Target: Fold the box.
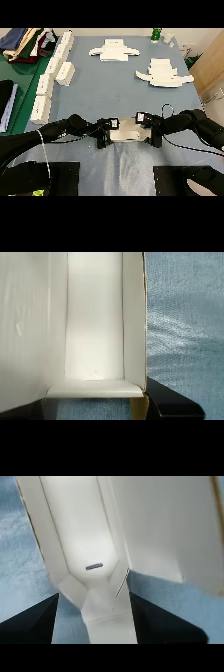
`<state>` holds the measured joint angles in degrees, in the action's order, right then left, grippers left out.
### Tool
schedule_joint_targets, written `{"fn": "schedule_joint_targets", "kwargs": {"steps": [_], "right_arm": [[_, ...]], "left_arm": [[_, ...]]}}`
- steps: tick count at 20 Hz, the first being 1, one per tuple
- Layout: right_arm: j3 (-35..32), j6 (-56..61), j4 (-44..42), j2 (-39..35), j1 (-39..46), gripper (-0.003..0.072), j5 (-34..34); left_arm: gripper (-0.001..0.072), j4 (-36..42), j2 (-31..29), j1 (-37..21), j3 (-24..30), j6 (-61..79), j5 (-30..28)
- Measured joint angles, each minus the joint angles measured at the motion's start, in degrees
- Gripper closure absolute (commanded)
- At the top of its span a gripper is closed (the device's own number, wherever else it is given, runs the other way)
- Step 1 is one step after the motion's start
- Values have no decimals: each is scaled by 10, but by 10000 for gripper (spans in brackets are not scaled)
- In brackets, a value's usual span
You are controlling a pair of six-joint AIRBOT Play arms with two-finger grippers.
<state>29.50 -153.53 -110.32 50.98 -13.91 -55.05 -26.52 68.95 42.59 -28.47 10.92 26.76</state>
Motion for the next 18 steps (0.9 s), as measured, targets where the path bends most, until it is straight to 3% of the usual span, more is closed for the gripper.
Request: {"fn": "schedule_joint_targets", "kwargs": {"steps": [3, 4, 5, 6, 8, 9, 13, 18], "right_arm": [[2, 131, 53, -38, 0, -20, -78], [4, 191, 59, -51, 0, 67, -108], [5, 263, 60, -64, 0, 316, -141], [7, 331, 49, -75, 0, 479, -168], [8, 436, -17, -92, -1, 546, -203], [9, 473, -63, -97, -4, 669, -203], [13, 546, -187, -84, -21, 686, -93], [81, 562, -234, 13, -29, 686, 49]], "left_arm": [[287, 0, 0, 0, 0, 0, 1], [287, 0, 1, 0, 0, 0, 1], [287, 0, 0, 0, 0, 0, 2], [287, 0, 0, 0, 0, 0, 2], [287, 0, 0, 0, 0, 0, 2], [287, -1, 0, 0, 0, 0, 2], [287, -1, 0, 0, 0, 0, 2], [287, -1, 0, 0, 0, 0, 3]]}}
